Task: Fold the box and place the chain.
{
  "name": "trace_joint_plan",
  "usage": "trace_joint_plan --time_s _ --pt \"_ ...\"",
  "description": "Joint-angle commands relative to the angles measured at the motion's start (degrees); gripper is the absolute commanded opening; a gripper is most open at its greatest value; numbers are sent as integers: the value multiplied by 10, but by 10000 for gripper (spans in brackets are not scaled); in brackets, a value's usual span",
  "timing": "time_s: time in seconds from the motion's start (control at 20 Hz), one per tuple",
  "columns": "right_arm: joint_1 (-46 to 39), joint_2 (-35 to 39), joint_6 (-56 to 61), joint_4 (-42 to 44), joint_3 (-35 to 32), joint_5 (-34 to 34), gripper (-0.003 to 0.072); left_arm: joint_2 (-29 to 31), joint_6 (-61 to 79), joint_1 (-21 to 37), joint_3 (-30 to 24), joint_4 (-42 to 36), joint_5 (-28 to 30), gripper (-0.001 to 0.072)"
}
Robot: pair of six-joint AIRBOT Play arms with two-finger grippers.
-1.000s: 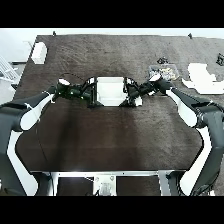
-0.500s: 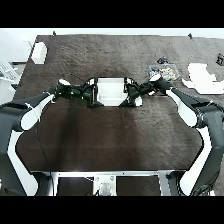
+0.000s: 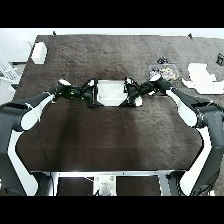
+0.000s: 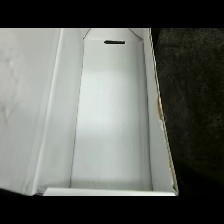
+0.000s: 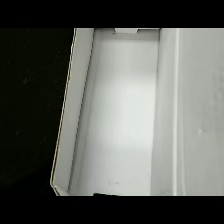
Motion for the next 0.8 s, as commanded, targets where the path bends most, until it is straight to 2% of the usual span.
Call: trace_joint_plan --time_s 0.0,0.75 --pt "1 0 0 0 0 1 511 0 -13 0 0 -1 4 720" --pt "1 0 0 0 0 1 511 0 -73 1 0 -1 35 720"
